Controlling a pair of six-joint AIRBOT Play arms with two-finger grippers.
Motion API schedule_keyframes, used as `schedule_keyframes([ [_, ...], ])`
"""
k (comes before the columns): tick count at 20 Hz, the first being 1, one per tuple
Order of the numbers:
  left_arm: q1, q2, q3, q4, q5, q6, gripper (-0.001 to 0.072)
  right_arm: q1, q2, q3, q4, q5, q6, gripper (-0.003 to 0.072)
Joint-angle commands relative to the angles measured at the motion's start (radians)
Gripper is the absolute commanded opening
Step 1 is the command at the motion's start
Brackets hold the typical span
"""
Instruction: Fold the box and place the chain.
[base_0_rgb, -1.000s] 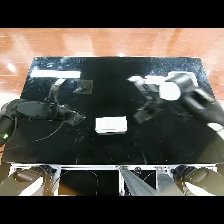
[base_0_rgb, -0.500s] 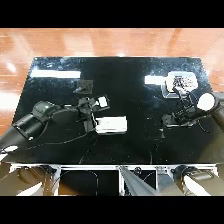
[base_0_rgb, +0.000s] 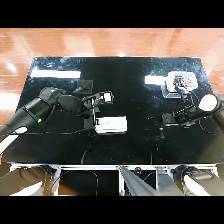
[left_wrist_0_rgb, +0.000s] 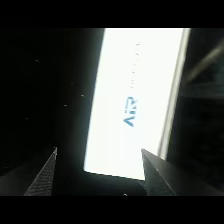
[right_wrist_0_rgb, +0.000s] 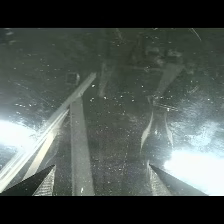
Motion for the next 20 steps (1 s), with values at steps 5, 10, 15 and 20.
schedule_keyframes([
  [5, -0.005, -0.005, 0.017, -0.035, 0.027, 0.037, 0.0624, 0.0, 0.0, -0.001, 0.007, -0.014, 0.01, 0.072],
  [10, -0.004, -0.005, 0.017, -0.061, 0.093, 0.036, 0.0626, 0.0, 0.0, -0.001, 0.006, -0.016, 0.011, 0.0719],
  [15, -0.002, -0.012, 0.017, -0.059, 0.068, 0.11, 0.0626, 0.0, 0.0, -0.001, 0.006, -0.029, 0.011, 0.0719],
  [20, 0.0, -0.067, 0.017, -0.049, 0.039, 0.116, 0.0626, 0.0, 0.0, -0.001, 0.006, -0.03, 0.011, 0.072],
])
